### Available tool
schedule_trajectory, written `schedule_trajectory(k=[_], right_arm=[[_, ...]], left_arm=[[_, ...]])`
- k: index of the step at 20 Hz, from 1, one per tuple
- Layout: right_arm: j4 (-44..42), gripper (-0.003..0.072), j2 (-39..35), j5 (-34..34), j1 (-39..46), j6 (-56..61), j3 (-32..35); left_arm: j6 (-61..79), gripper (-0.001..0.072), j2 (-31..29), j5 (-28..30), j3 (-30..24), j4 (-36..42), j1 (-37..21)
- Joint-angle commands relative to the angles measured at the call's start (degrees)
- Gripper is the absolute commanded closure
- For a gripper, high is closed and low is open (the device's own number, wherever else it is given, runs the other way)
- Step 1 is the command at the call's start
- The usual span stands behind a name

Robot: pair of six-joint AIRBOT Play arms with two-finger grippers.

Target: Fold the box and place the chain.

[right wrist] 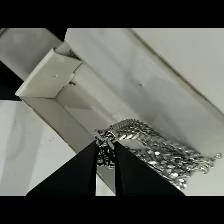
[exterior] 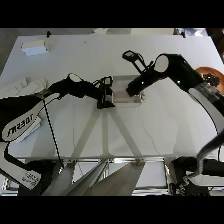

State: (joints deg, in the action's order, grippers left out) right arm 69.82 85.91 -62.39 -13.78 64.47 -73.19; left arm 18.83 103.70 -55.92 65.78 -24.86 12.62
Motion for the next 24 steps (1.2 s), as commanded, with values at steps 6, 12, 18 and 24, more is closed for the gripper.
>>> schedule_trajectory(k=[6,12,18,24], right_arm=[[-0.24,0.0450,2.51,-4.26,-0.96,-0.50,0.00],[8.39,0.0450,-6.95,-4.70,1.05,-6.47,-0.02],[6.99,0.0453,-8.59,-6.67,13.84,-28.70,0.11],[-5.38,0.0340,2.86,-7.28,22.71,-51.60,0.63]], left_arm=[[0.02,0.0428,-0.04,-0.04,0.04,0.00,0.02],[0.02,0.0428,-0.04,-0.07,0.04,0.02,0.00],[0.02,0.0428,-0.04,-0.07,0.04,0.02,0.00],[0.02,0.0428,-0.04,-0.07,0.04,0.02,0.00]])
